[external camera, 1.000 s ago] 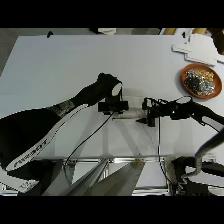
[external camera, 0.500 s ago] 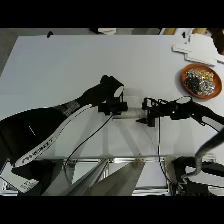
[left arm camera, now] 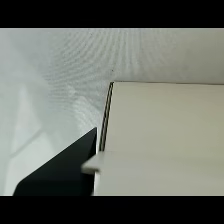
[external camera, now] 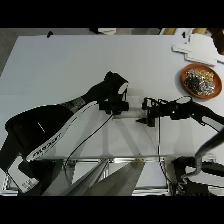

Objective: Fold the box and place the chain.

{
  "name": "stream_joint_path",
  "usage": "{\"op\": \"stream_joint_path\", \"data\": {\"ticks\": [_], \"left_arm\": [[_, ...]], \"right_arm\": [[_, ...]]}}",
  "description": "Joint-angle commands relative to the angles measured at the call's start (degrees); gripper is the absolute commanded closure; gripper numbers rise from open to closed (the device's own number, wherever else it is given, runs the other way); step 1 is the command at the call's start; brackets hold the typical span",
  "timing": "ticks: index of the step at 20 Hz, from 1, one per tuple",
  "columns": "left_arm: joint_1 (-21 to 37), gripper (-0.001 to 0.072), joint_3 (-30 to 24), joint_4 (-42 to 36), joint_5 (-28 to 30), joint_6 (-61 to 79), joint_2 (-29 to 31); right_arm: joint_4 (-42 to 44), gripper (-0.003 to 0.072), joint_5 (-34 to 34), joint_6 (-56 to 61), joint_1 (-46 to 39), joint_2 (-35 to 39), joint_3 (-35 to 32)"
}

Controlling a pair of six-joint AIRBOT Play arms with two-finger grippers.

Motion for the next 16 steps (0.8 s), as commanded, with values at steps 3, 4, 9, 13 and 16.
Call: {"op": "stream_joint_path", "data": {"ticks": [3, 4, 9, 13, 16], "left_arm": [[0.0, 0.0512, 0.3, 0.0, 0.3, -3.9, -1.0], [-0.1, 0.0512, 0.2, 0.0, 1.1, -3.9, -1.0], [-0.1, 0.0511, -0.9, -0.4, 2.4, -3.8, -1.0], [-0.1, 0.0510, -0.9, 0.2, 2.7, -3.3, -1.0], [-0.3, 0.0675, -0.9, 0.4, 1.7, -1.8, -1.0]], "right_arm": [[0.0, 0.0287, 0.0, 0.0, 0.0, 0.0, 0.0], [0.0, 0.0287, 0.0, 0.0, 0.0, 0.0, 0.0], [0.0, 0.0287, 0.0, 0.0, 0.0, 0.0, 0.0], [0.0, 0.0287, 0.0, 0.0, 0.0, 0.0, 0.0], [0.0, 0.0287, 0.0, 0.0, 0.0, 0.0, 0.0]]}}
